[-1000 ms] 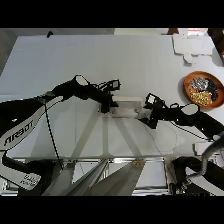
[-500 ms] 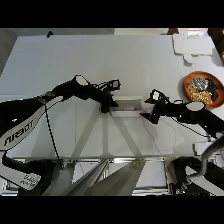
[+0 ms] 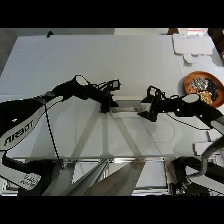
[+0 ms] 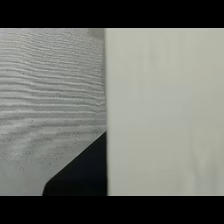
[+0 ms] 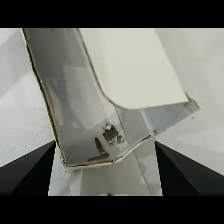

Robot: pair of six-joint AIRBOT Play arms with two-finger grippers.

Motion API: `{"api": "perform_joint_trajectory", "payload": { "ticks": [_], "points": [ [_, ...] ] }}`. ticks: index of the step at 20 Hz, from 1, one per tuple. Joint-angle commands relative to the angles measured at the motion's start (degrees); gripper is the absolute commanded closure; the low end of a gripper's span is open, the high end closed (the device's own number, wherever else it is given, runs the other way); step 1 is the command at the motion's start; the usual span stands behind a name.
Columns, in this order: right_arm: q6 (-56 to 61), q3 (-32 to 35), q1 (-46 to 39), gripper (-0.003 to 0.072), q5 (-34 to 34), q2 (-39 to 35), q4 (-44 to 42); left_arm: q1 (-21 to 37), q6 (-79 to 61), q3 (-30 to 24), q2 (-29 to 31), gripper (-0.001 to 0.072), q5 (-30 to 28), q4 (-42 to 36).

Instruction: Fold the box and place the chain.

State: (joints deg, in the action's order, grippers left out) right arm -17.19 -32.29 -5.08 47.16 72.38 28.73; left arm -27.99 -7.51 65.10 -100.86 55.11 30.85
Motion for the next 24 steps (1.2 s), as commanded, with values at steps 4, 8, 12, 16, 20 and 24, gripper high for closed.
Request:
{"api": "perform_joint_trajectory", "payload": {
  "ticks": [4,8,12,16,20,24],
  "points": [
    [0.22,-6.56,-0.04,-0.0006,7.89,6.45,1.03,0.04,0.0,-0.02,-0.02,0.0694,-0.04,0.02],
    [0.17,-7.52,-0.04,-0.0006,9.22,9.49,3.45,0.04,0.0,-0.02,-0.02,0.0694,-0.04,0.02],
    [-3.21,-7.5,0.15,-0.0006,8.83,10.93,3.98,0.04,0.0,-0.02,-0.02,0.0694,-0.04,0.02],
    [-4.94,-7.5,0.37,-0.0006,7.56,12.33,2.86,0.04,0.0,-0.02,-0.02,0.0694,-0.04,0.02],
    [-7.93,-7.5,0.37,-0.0006,7.08,13.11,2.01,0.04,0.0,-0.02,-0.02,0.0694,-0.04,0.02],
    [-9.73,-7.5,0.37,-0.0006,7.13,13.14,-1.4,0.04,0.0,-0.02,-0.02,0.0694,-0.04,0.02]
  ]
}}
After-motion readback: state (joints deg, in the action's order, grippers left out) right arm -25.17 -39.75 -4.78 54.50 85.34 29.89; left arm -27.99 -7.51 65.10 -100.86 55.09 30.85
